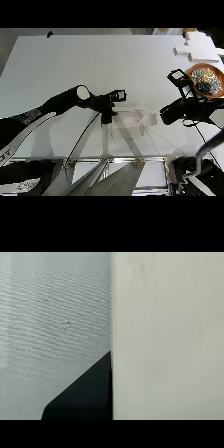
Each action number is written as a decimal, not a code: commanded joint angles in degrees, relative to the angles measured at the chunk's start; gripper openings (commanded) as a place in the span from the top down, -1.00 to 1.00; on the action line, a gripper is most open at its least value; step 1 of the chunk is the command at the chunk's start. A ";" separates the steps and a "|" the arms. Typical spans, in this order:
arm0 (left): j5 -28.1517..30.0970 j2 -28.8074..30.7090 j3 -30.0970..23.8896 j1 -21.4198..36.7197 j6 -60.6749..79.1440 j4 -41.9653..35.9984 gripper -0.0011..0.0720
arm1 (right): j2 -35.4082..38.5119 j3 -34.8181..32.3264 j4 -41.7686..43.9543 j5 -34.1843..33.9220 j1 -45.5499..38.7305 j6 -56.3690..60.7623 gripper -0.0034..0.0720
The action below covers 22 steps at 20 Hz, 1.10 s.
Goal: Fold the box and place the chain.
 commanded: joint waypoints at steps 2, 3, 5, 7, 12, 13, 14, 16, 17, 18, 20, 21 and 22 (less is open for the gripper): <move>1.27 -3.02 0.02 -0.24 0.00 0.04 0.96 | 0.04 0.04 -0.13 0.09 -0.02 0.02 0.01; 1.31 -3.43 0.02 -0.24 0.00 0.07 0.96 | 0.04 0.04 -0.11 0.07 -0.02 0.02 0.01; 1.29 -3.74 0.02 -0.24 0.00 0.07 0.96 | 0.04 0.04 -0.13 0.07 -0.02 0.00 0.01; 1.25 -3.72 0.02 -0.24 0.00 0.07 0.96 | 0.04 0.04 -0.13 0.07 -0.02 -0.02 0.01; 1.22 -3.43 0.02 -0.24 0.02 0.07 0.96 | 0.04 0.04 -0.13 0.07 -0.02 -0.02 0.01; 1.40 -2.86 0.04 -0.37 0.04 0.28 0.96 | 0.04 0.04 -0.13 0.04 -0.02 -0.02 0.01; 1.79 -2.05 0.07 -0.48 0.07 0.83 0.96 | 0.02 0.04 -0.11 0.04 -0.02 -0.02 0.01; 2.38 -0.11 0.07 -0.74 1.33 2.38 0.95 | 0.02 0.04 -0.11 -0.04 -0.02 -0.02 0.02; 2.75 0.59 0.07 -0.83 1.31 3.67 0.95 | 0.02 0.04 -0.13 -0.17 -0.02 -0.02 0.02; 2.80 0.90 0.07 -0.83 1.31 4.83 0.95 | -0.09 0.04 -0.11 -0.37 -0.02 -0.02 0.02; 2.75 0.85 0.07 -0.83 1.29 6.34 0.95 | -0.13 0.04 -0.11 -1.01 -0.02 -0.02 0.02; 2.80 0.85 0.07 -0.83 1.29 6.32 0.95 | -0.13 0.04 -0.11 -1.20 -0.02 -0.02 0.02; 2.80 0.85 0.07 -0.83 1.29 6.32 0.95 | -0.13 0.04 -0.13 -1.20 -0.02 -0.02 0.02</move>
